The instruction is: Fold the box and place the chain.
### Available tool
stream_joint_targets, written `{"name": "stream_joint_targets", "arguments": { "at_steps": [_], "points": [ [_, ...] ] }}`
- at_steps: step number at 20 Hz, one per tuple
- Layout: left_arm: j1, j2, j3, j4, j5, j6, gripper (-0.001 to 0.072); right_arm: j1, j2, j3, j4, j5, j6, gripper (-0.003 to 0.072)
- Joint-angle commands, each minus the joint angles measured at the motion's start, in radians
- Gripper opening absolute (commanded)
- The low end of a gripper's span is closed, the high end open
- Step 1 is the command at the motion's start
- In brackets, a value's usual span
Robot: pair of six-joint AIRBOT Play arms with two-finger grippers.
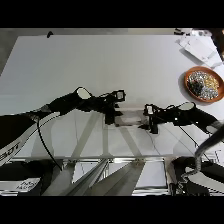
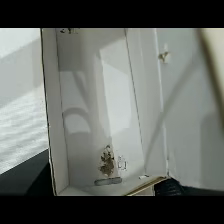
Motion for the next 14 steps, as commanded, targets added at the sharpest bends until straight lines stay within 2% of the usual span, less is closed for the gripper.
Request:
{"name": "stream_joint_targets", "arguments": {
  "at_steps": [1,3,6,14],
  "points": [
    [0.000,-0.001,0.000,-0.002,0.002,0.000,0.0011,0.013,-0.007,-0.001,-0.047,-0.027,0.000,0.0506],
    [-0.001,-0.001,0.000,-0.002,0.002,0.000,0.0011,0.012,-0.007,-0.001,-0.068,-0.027,0.001,0.0505],
    [0.000,-0.001,0.000,-0.002,0.002,0.000,0.0011,0.012,-0.006,-0.001,-0.064,-0.027,0.000,0.0441],
    [0.000,-0.001,0.000,-0.002,0.002,0.000,0.0011,0.012,-0.002,-0.001,-0.065,-0.027,0.000,0.0443]
  ]
}}
